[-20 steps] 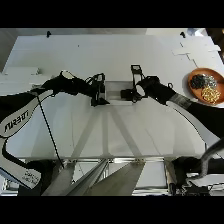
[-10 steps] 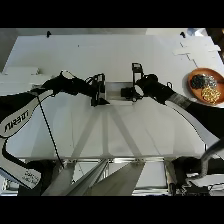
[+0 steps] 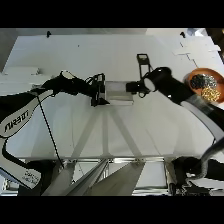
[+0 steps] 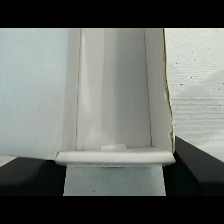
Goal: Fold the box and place the chain.
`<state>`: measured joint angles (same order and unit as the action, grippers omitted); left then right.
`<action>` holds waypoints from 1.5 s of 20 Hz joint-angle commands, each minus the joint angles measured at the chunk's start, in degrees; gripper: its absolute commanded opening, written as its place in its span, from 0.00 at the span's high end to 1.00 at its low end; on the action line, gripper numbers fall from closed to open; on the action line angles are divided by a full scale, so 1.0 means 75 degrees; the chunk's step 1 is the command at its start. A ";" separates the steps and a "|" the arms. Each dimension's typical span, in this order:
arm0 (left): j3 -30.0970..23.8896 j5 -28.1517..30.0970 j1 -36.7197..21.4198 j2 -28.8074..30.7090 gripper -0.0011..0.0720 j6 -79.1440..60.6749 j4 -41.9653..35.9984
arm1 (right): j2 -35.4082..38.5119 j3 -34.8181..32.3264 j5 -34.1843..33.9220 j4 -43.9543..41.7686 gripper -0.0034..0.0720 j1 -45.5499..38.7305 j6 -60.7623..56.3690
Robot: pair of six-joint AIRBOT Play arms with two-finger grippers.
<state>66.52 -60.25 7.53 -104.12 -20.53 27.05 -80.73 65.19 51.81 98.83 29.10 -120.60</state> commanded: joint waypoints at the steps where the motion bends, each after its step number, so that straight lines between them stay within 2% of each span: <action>1: 0.0003 0.0006 0.0003 0.0003 0.69 0.0000 -0.0003 | 0.0731 0.0006 0.0606 0.0067 0.51 -0.0726 0.0836; 6: 0.0003 0.0006 0.0003 0.0003 0.69 0.0000 -0.0003 | 0.1061 0.0003 0.1005 0.0583 0.51 -0.2690 0.2413; 12: 0.0003 0.0006 0.0003 0.0003 0.69 0.0000 -0.0003 | 0.0796 0.0003 0.0149 0.0539 0.50 -0.5919 0.3730; 13: 0.0003 0.0006 0.0003 0.0003 0.69 0.0000 -0.0003 | 0.0688 0.0003 0.0067 0.0513 0.45 -0.6417 0.3946; 14: 0.0003 0.0006 0.0003 0.0003 0.69 0.0000 -0.0003 | 0.0536 0.0003 0.0006 0.0425 0.34 -0.6892 0.4167; 16: 0.0003 0.0006 0.0003 0.0003 0.69 0.0000 -0.0003 | 0.0140 0.0003 -0.0079 0.0055 0.34 -0.7618 0.4634; 19: 0.0003 0.0006 0.0003 0.0003 0.69 0.0000 -0.0003 | -0.0472 0.0003 -0.0574 -0.0160 0.34 -0.8183 0.4899; 22: 0.0003 0.0006 0.0003 0.0003 0.69 0.0000 -0.0003 | -0.0985 0.0003 -0.1157 -0.0157 0.34 -0.8276 0.4948; 26: 0.0003 0.0006 0.0003 0.0003 0.69 0.0000 -0.0003 | -0.1664 0.0003 -0.1224 -0.0277 0.36 -0.8271 0.4948; 28: 0.0003 0.0006 0.0003 0.0003 0.69 0.0000 -0.0003 | -0.1795 0.0003 -0.1244 -0.0283 0.52 -0.8271 0.4948; 30: 0.0003 0.0006 0.0003 0.0003 0.69 0.0000 -0.0003 | -0.1804 0.0003 -0.1314 -0.0300 0.54 -0.8271 0.4951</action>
<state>66.52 -60.23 7.53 -104.12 -20.51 27.00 -92.86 65.28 42.24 97.25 -32.75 -83.64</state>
